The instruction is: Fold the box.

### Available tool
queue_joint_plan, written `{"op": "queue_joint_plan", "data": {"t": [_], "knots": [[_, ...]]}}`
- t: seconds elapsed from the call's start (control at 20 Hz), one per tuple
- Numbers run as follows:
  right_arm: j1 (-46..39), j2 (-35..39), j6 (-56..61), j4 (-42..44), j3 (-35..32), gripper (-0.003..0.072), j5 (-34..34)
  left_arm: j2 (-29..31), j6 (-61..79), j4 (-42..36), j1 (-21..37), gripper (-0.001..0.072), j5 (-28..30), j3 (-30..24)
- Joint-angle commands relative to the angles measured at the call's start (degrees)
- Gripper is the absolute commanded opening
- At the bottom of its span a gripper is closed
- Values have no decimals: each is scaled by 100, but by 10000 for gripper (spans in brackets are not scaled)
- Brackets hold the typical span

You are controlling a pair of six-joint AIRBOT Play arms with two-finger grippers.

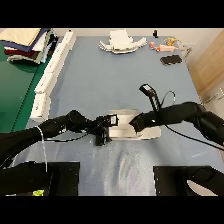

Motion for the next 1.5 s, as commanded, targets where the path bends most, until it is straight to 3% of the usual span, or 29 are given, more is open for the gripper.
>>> {"op": "queue_joint_plan", "data": {"t": [0.0, 0.15, 0.35, 0.7, 0.95, 1.2, 1.35, 1.45], "knots": [[52, -1176, 153, 94, 741, 2, 245, -2, -2, 0, 4, 405, 0, 2], [52, -1910, 149, 22, 1104, 1, 238, -2, 0, 0, 2, 405, -2, 2], [57, -2494, 81, 22, 1106, 1, 20, -2, -2, 0, 2, 405, -2, 2], [55, -2492, -81, 22, 1121, 1, -103, -2, 0, 0, 2, 405, 0, 2], [44, -1764, -186, -210, 1121, 1, -205, -2, 0, 0, 4, 405, 0, 2], [44, -337, -181, -1185, 1062, 1, -1228, -2, 0, 0, 4, 405, 0, 2], [46, 619, -286, -1657, 669, 1, -1449, -2, -2, 0, 4, 405, 0, 2], [46, 1152, -1029, -1663, 229, 2, -1646, -2, 0, 2, 4, 405, 0, 2]]}}
